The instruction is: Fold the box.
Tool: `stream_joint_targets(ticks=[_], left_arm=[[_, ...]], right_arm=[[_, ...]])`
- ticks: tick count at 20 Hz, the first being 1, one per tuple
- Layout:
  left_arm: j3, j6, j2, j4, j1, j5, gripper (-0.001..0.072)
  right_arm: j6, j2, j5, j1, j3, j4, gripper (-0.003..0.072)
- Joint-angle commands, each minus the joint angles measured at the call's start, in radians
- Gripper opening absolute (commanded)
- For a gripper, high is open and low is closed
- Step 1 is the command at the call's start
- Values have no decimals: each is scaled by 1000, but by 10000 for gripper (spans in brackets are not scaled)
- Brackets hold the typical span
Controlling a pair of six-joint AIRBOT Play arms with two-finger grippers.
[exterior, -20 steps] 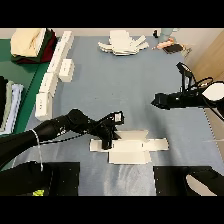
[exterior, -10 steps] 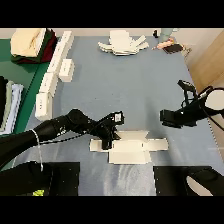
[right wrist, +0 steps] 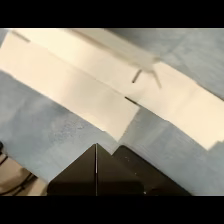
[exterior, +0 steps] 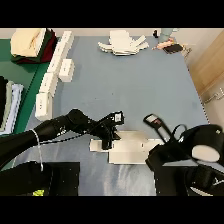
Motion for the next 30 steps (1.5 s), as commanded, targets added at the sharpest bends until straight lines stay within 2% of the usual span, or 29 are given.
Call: stream_joint_targets(ticks=[1,2,3,4,8,12,16,19,22,30], left_arm=[[0,0,1,0,-1,0,19],[0,0,1,0,-1,1,19],[0,0,1,0,-1,0,19],[0,0,1,0,-1,0,19],[0,0,1,0,-1,0,18],[0,0,1,0,-1,0,19],[0,0,1,0,-1,0,19],[0,0,1,0,-1,0,19],[0,0,1,0,-1,0,18],[0,0,1,0,-1,0,19]], right_arm=[[-115,9,-121,270,-74,-124,18],[-135,1,-134,322,-84,-185,319],[-158,-13,-146,355,-95,-233,688],[-175,-31,-158,374,-106,-279,720],[-203,-145,-184,376,-113,-346,720],[-229,-243,-279,376,-113,-343,720],[-190,-297,-309,376,-112,-413,720],[-77,-290,-259,376,-92,-486,720],[-23,-256,-205,376,-53,-499,720],[157,-130,-147,355,-48,-571,720]])
